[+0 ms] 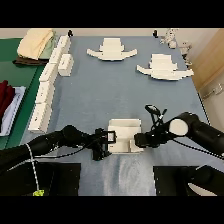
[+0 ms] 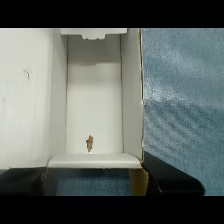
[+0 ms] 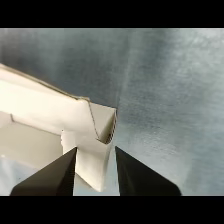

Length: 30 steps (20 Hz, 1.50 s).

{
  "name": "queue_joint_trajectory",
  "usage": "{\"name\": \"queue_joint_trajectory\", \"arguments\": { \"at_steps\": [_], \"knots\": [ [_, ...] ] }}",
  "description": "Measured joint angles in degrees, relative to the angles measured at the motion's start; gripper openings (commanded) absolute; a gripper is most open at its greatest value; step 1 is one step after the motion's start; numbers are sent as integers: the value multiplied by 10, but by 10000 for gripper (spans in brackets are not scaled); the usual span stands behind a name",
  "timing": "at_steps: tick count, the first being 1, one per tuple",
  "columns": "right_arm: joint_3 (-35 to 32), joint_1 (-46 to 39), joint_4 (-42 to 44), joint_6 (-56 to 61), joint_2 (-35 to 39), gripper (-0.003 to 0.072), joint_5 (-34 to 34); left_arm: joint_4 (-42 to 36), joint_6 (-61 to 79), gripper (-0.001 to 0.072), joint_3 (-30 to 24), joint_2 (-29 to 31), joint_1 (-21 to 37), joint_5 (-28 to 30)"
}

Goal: Fold the box.

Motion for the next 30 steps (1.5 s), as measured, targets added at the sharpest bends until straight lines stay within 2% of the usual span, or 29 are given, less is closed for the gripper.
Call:
{"name": "queue_joint_trajectory", "arguments": {
  "at_steps": [4,7,10,11,12,17,18,19,20,21,30],
  "knots": [
    [57,83,-99,116,-81,334,26,0,0,453,0,0,0,0],
    [85,115,-135,171,-133,332,42,0,0,453,0,0,0,0],
    [99,129,-152,207,-160,231,50,0,0,453,0,0,0,0],
    [101,132,-156,215,-165,22,53,0,0,453,0,0,0,0],
    [102,135,-163,222,-168,0,61,1,-1,453,0,0,0,0],
    [106,138,-174,236,-175,0,64,0,-1,453,-1,0,0,0],
    [106,138,-174,238,-175,15,64,0,-1,453,-1,0,0,0],
    [106,138,-175,237,-175,146,64,0,0,453,-1,0,0,0],
    [106,139,-175,235,-174,322,66,0,1,453,0,0,0,1],
    [106,139,-171,235,-173,390,67,0,2,453,0,0,0,0],
    [136,139,-178,233,-127,390,133,0,0,453,0,0,0,0]
  ]
}}
